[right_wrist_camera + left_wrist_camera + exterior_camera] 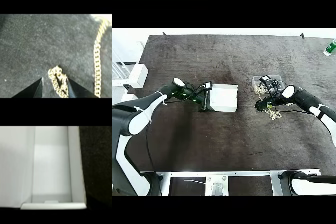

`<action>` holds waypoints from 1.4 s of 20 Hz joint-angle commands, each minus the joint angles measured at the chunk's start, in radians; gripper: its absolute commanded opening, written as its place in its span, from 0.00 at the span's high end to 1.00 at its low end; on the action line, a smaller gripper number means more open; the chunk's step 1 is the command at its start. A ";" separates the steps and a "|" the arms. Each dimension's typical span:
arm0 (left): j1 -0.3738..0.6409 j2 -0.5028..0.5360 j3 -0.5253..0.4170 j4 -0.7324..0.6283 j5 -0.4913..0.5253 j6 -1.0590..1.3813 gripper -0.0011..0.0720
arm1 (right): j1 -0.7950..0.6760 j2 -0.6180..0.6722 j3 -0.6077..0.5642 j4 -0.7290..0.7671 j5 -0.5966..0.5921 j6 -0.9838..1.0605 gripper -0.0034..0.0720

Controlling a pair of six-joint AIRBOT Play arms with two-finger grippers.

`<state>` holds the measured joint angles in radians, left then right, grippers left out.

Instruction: Fold the box and place the chain.

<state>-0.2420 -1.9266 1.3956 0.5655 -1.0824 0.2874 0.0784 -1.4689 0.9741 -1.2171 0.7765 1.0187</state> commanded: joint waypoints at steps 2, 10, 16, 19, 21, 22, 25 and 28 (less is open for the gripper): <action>0.000 0.000 0.000 0.000 0.000 0.000 0.33 | 0.001 -0.072 0.044 -0.008 0.048 -0.037 0.49; 0.000 0.000 0.000 0.000 0.000 0.000 0.33 | 0.016 -0.001 0.113 -0.023 0.165 -0.002 0.94; 0.000 0.000 0.000 0.000 0.000 0.000 0.33 | 0.088 0.279 0.175 0.070 0.198 0.003 0.94; 0.000 0.000 0.000 0.000 0.000 0.000 0.33 | 0.073 0.292 0.153 -0.036 0.199 0.054 0.71; 0.000 0.000 0.000 0.000 0.000 0.000 0.33 | 0.038 0.257 0.104 -0.048 0.197 0.024 0.43; 0.000 0.000 0.000 0.000 0.000 0.000 0.33 | 0.026 0.235 0.079 -0.050 0.196 0.003 0.41; 0.000 0.000 0.000 0.000 0.000 0.000 0.33 | 0.019 0.122 0.026 -0.080 0.178 -0.080 0.27; 0.000 0.000 0.000 0.000 0.000 0.000 0.33 | 0.019 0.006 0.032 -0.090 0.171 -0.108 0.24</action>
<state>-0.2424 -1.9266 1.3956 0.5655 -1.0824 0.2874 0.1017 -1.3731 1.0180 -1.2854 0.9554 0.9588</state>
